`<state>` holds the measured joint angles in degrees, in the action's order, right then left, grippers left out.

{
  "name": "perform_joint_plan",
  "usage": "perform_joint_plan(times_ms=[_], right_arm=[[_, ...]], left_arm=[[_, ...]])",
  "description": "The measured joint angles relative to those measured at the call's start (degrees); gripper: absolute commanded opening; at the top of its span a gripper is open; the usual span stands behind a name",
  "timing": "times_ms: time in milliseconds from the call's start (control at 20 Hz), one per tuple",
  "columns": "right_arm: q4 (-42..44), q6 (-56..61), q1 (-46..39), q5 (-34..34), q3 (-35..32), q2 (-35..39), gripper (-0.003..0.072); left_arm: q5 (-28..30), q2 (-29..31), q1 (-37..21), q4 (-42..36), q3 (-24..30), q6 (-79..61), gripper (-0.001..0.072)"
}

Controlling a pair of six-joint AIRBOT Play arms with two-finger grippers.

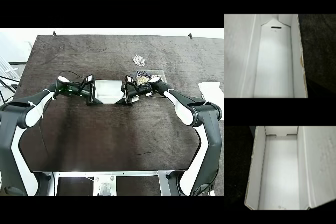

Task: Fold the box and place the chain.

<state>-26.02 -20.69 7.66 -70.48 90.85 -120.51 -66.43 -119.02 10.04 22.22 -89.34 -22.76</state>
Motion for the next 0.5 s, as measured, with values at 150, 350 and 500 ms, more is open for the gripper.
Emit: perform_joint_plan(times_ms=[150, 350, 500], right_arm=[[0.0, 0.0, 0.0, 0.1, 0.0, 0.0, 0.0588], [0.1, 0.1, 0.0, 0.1, 0.0, 0.0, 0.0589], [0.1, 0.1, 0.0, 0.1, 0.0, 0.0, 0.0588]], left_arm=[[0.2, -0.3, 0.0, 0.2, 0.0, -0.3, 0.0717], [0.7, -0.5, 0.0, 0.2, 0.0, -1.4, 0.067], [0.9, -0.5, 0.0, -0.2, 0.0, -1.9, 0.0586]])
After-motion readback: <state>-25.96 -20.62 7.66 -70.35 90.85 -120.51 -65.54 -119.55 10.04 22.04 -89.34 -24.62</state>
